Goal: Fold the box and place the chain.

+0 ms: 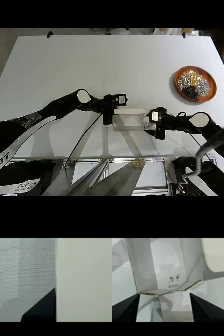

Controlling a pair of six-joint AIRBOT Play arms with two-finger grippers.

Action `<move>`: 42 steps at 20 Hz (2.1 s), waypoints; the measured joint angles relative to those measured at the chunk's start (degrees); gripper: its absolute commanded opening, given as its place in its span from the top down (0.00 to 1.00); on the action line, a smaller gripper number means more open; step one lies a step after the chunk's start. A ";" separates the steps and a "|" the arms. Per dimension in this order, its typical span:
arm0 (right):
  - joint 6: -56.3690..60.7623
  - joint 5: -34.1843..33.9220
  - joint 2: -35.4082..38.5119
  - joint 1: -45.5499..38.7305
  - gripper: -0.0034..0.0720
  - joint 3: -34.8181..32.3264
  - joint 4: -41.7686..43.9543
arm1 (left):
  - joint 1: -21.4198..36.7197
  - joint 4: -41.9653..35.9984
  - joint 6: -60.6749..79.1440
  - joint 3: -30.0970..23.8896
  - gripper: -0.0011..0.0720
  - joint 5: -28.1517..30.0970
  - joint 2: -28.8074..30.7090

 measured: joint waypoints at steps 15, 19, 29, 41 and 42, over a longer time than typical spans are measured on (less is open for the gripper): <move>-9.27 -6.19 -3.58 0.04 0.03 -1.90 5.29 | 0.00 -0.02 -0.02 0.00 0.97 0.00 0.00; -11.08 -3.41 -9.53 -1.33 0.03 1.60 6.05 | 0.00 -0.02 -0.02 0.00 0.97 0.00 0.00; -13.51 1.84 -16.02 -3.32 0.03 5.81 8.22 | 0.00 -0.02 -0.02 0.00 0.97 0.00 0.00; -21.49 2.51 -20.76 -3.37 0.09 5.97 13.84 | 0.00 -0.02 -0.02 0.00 0.97 0.00 0.00; -21.94 2.64 -21.09 -3.37 0.09 5.97 14.38 | 0.00 -0.02 -0.02 0.00 0.97 0.00 0.00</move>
